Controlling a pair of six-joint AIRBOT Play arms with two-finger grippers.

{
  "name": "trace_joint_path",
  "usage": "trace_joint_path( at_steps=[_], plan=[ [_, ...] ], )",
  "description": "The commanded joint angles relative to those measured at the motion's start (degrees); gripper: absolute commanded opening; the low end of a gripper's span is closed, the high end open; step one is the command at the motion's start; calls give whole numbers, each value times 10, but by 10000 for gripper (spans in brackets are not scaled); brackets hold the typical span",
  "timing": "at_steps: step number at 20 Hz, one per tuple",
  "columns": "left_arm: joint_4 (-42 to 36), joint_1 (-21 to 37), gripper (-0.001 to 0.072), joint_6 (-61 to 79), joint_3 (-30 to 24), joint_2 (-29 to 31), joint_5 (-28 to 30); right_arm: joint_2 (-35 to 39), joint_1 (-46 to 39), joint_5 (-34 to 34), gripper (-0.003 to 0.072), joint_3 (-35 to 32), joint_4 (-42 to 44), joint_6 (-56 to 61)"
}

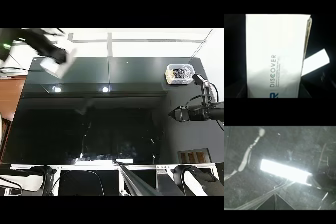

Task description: Fold the box and place the chain.

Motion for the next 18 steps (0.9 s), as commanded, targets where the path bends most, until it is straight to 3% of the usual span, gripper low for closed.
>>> trace_joint_path(
  at_steps=[1,7,14,18],
  plan=[
    [3,132,232,-29,28,-10,82,0,0,-12,15,1,0,8],
    [-52,260,231,-8,34,-93,91,0,0,-12,15,1,0,12],
    [-105,271,230,90,36,-204,159,0,0,-12,15,1,1,25],
    [-114,280,230,134,54,-243,154,0,0,-12,15,1,0,31]
  ],
)
